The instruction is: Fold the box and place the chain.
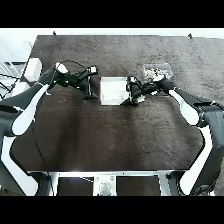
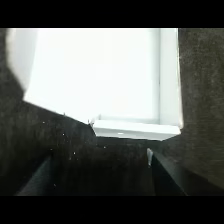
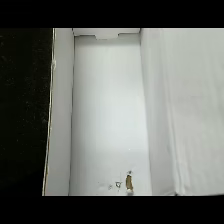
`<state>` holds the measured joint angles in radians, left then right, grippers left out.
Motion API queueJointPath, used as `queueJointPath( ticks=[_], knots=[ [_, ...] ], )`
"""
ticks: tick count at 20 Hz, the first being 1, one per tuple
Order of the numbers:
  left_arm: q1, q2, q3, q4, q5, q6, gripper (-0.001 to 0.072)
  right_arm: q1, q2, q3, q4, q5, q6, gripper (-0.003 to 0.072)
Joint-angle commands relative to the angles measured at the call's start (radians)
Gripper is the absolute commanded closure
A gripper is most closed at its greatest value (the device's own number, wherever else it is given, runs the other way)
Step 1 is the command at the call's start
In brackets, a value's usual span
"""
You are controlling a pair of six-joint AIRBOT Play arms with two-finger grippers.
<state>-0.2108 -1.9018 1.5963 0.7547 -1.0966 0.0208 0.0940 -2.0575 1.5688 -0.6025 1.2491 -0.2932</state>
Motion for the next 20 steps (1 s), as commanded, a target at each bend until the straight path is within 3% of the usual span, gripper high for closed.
queueJointPath(
  ticks=[1, 20],
  knots=[
    [0.001, -0.03, 0.0, -0.06, -0.017, 0.114, -0.0011, 0.0, -0.001, 0.0, 0.0, 0.0, 0.0, 0.0189],
    [0.001, -0.083, 0.0, -0.145, -0.072, 0.23, -0.0011, 0.0, -0.001, 0.0, 0.0, 0.0, 0.0, 0.0189]
  ],
)
